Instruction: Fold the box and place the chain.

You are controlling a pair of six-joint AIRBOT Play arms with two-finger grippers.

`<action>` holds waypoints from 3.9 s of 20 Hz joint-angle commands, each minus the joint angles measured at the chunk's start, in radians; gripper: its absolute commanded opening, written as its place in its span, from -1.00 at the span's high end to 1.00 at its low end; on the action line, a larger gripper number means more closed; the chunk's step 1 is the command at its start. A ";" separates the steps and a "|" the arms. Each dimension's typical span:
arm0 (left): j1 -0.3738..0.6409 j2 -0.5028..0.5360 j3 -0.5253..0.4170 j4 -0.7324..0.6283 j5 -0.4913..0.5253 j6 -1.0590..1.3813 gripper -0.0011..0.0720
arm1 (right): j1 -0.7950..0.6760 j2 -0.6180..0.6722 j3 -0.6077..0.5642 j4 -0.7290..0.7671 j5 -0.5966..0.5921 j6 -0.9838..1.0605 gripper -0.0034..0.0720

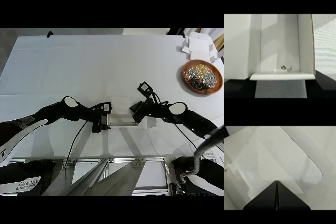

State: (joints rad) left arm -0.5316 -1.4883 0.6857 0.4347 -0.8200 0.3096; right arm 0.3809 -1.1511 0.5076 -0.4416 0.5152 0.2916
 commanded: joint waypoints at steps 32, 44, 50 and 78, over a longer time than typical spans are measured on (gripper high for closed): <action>0.000 0.000 0.000 0.000 0.000 0.000 0.58 | -0.056 0.166 -0.062 -0.494 0.232 -0.500 0.55; 0.000 0.000 0.000 0.000 0.000 0.000 0.58 | -0.007 0.123 -0.062 -0.389 0.203 -0.504 0.54; 0.000 0.000 0.000 0.000 0.000 0.000 0.58 | 0.040 0.092 -0.062 -0.381 0.138 -0.507 0.54; 0.000 0.000 0.000 0.000 0.000 0.000 0.58 | -0.050 0.356 -0.061 -0.388 0.309 0.389 0.87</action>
State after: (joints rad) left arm -0.5316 -1.4883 0.6857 0.4343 -0.8200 0.3099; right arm 0.3702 -0.9070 0.4454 -0.7872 0.7296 0.2138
